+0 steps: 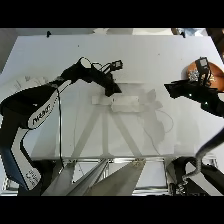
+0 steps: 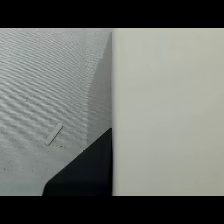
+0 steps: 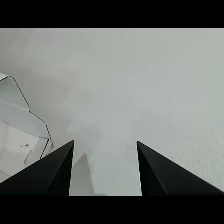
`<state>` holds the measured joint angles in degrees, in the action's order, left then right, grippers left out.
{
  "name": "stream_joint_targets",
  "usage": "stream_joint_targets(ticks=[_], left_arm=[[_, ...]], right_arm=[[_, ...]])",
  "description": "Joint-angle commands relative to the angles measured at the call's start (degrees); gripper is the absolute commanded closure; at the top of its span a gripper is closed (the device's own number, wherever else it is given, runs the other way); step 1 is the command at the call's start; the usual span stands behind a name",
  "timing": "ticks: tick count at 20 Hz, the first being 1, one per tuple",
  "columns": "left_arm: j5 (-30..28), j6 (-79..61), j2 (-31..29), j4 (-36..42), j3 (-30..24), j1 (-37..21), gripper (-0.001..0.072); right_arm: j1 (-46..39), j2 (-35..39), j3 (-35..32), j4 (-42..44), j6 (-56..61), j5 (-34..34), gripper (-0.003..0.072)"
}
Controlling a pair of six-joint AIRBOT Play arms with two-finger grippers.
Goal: Fold the box and place the chain.
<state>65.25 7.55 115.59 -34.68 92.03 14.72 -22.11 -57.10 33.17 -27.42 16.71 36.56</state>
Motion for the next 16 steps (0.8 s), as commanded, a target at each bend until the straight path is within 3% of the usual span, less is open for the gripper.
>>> stream_joint_targets(ticks=[1,6,16], left_arm=[[0.50,0.37,0.04,0.31,-0.02,0.02,0.0707],[2.54,0.37,0.04,0.26,-0.02,0.02,0.0703],[2.45,0.28,0.04,0.13,-0.02,0.02,0.0703]], right_arm=[[-0.04,-0.04,0.07,0.02,0.02,0.07,0.0226],[-0.04,-0.04,0.07,-1.07,-0.90,3.23,0.0226],[-0.04,-0.04,0.07,-1.25,-0.90,3.30,0.0226]])
